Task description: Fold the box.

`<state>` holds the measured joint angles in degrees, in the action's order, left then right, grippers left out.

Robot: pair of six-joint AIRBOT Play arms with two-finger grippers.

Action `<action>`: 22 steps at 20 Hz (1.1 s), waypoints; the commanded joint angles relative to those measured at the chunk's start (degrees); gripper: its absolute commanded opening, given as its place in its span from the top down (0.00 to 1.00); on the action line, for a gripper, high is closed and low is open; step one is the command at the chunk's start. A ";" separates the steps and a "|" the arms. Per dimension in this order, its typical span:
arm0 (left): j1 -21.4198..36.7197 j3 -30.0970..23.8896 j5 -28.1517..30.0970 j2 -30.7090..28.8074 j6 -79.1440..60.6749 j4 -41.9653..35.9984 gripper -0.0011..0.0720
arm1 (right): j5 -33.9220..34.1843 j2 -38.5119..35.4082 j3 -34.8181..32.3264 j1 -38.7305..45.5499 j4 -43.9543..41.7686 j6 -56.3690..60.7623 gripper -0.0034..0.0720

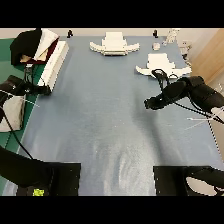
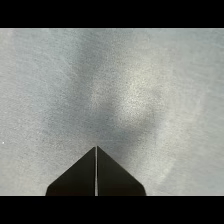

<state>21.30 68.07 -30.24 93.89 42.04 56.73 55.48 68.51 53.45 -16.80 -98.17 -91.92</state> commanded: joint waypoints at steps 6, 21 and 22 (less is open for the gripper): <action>-3.08 15.74 -3.63 11.76 2.91 0.15 0.34 | 0.00 0.04 0.04 0.04 0.00 0.00 0.93; -2.67 15.98 -7.45 11.72 2.99 0.33 0.04 | 0.00 0.04 0.04 0.04 0.00 0.00 0.93; -2.25 15.98 -9.31 10.97 3.02 1.05 0.04 | 0.00 0.04 0.04 0.04 0.00 0.00 0.93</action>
<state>18.50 83.94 -35.03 105.80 44.86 56.77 55.48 68.51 53.45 -16.78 -98.17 -91.92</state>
